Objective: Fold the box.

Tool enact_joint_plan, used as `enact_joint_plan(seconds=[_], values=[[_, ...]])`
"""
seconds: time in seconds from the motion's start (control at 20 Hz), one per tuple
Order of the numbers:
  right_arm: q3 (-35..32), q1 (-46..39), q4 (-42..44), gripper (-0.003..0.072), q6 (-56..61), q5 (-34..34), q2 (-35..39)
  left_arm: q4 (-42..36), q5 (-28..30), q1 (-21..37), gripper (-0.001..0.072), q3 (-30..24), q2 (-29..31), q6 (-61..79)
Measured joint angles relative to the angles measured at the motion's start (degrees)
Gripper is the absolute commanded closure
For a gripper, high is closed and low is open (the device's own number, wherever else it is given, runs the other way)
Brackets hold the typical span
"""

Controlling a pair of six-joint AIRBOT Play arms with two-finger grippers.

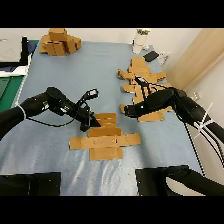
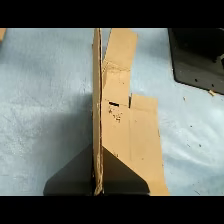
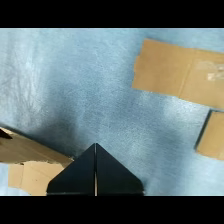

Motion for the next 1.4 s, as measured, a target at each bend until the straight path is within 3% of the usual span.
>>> enact_joint_plan(seconds=[0.5, 1.0, 1.2, 1.4], values=[[0.0, 0.87, -0.37, 0.0683, 0.61, 2.91, 0.0, -1.27, 11.54, -5.46, 0.0698, -7.56, 7.8, 4.07], [0.0, 0.87, -0.42, 0.0684, 0.63, 3.13, 0.09, -0.39, 13.68, -8.15, 0.0697, -10.32, 8.9, 4.48], [0.02, 1.6, -5.22, 0.0685, 6.91, -2.51, 1.95, -0.24, 13.9, -8.15, 0.0697, -10.4, 8.94, 4.31], [-0.04, 8.0, -16.65, 0.0685, 19.61, -14.25, 7.85, -0.15, 13.9, -8.15, 0.0696, -10.43, 8.94, 4.15]])
